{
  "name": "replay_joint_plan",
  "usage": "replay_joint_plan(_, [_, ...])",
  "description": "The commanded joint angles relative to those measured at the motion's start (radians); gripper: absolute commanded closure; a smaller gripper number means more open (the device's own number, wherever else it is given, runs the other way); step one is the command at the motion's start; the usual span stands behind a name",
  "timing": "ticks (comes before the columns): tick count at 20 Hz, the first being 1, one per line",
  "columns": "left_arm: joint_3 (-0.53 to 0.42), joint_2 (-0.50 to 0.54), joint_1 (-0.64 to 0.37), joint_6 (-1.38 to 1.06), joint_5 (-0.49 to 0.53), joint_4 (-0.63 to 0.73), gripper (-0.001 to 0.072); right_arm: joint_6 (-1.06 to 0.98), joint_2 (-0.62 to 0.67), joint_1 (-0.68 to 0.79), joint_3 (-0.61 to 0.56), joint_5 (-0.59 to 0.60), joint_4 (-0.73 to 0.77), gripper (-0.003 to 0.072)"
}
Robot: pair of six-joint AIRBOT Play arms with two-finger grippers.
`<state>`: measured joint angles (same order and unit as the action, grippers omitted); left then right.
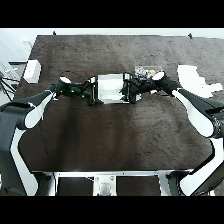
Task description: Fold the box and place the chain.
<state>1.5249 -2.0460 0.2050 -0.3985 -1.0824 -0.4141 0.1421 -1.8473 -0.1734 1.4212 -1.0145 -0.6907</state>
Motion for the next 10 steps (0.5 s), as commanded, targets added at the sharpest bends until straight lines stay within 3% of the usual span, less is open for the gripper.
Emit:
replay_joint_plan(1, [0.0, -0.001, 0.0, -0.002, 0.001, 0.0, 0.0359, -0.012, 0.005, 0.012, 0.002, -0.011, -0.01, 0.0255])
replay_joint_plan(2, [0.0, -0.001, 0.0, -0.002, 0.0, 0.0, 0.0359, -0.018, 0.013, 0.019, 0.002, -0.042, -0.024, 0.052])
replay_joint_plan(4, [0.0, -0.001, 0.0, -0.002, 0.0, 0.0, 0.0359, -0.077, 0.036, 0.037, 0.002, -0.104, -0.058, 0.0665])
replay_joint_plan(10, [0.0, -0.001, 0.0, -0.002, 0.0, 0.0, 0.0359, -0.262, 0.172, 0.121, 0.002, -0.247, -0.133, 0.0687])
